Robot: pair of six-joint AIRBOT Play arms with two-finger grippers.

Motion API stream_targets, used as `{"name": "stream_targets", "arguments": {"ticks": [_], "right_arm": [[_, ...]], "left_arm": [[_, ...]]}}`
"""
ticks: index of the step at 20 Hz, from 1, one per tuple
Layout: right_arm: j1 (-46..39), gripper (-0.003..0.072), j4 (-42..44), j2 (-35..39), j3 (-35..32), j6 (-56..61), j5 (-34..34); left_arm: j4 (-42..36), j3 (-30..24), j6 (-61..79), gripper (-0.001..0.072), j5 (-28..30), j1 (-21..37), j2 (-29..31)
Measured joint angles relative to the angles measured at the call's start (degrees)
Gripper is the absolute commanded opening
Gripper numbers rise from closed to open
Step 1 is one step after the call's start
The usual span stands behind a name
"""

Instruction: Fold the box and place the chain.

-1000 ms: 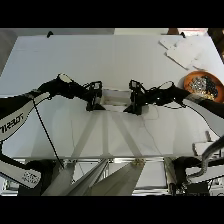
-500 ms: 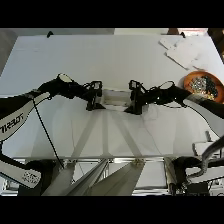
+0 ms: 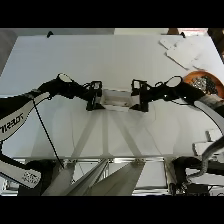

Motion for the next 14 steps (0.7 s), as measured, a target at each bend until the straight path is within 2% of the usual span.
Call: {"name": "stream_targets", "arguments": {"ticks": [2,3,4,6,10,12,14], "right_arm": [[-1.95,0.0696,-1.70,2.56,0.00,1.70,-0.09],[-2.95,0.0612,-2.14,3.76,0.00,2.89,0.15],[-4.07,0.0435,-2.64,4.96,0.00,4.22,0.61],[-5.57,0.0002,-3.10,6.88,0.00,6.21,2.86],[-5.27,0.0007,-0.13,8.76,0.00,8.63,9.60],[-3.17,0.0006,2.38,9.03,0.00,9.49,9.05],[-0.02,0.0006,4.39,8.87,0.00,10.60,5.25]], "left_arm": [[0.00,0.00,0.04,0.0376,0.00,0.00,0.02],[0.00,0.00,0.07,0.0376,0.00,0.00,0.00],[0.00,0.00,0.09,0.0376,0.00,0.00,0.02],[-0.02,0.00,0.09,0.0376,-0.02,0.00,0.02],[-0.02,0.00,0.09,0.0376,-0.04,0.00,0.02],[-0.02,0.00,0.09,0.0376,-0.04,0.00,0.02],[-0.02,0.00,0.09,0.0376,-0.04,0.00,0.00]]}}
